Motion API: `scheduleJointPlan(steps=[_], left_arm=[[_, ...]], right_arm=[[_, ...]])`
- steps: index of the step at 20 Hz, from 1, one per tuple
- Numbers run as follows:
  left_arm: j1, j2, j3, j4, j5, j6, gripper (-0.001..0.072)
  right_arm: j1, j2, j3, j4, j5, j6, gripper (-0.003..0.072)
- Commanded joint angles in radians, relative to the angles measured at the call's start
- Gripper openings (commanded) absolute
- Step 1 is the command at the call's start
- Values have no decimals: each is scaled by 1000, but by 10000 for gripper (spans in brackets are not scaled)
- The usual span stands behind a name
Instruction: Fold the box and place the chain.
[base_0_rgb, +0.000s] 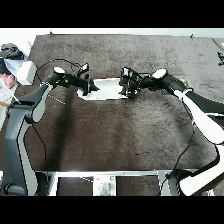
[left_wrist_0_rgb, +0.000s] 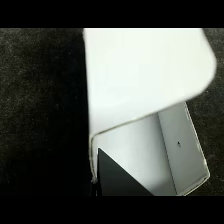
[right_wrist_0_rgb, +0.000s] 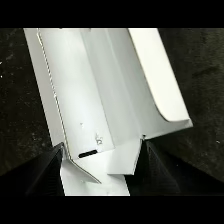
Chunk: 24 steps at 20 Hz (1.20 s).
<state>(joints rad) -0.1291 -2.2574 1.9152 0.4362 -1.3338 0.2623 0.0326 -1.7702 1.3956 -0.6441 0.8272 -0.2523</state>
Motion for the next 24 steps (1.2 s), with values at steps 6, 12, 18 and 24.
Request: scheduleJointPlan(steps=[6,12,18,24], left_arm=[[0,0,0,0,0,0,11],[0,0,0,-1,0,0,11],[0,0,0,-2,0,0,11],[0,0,0,-2,0,0,11]], right_arm=[[-17,-68,95,-8,82,45,577],[-23,-69,103,-42,62,63,577],[-32,-156,200,-40,182,70,576],[-46,-257,338,25,314,70,577]])
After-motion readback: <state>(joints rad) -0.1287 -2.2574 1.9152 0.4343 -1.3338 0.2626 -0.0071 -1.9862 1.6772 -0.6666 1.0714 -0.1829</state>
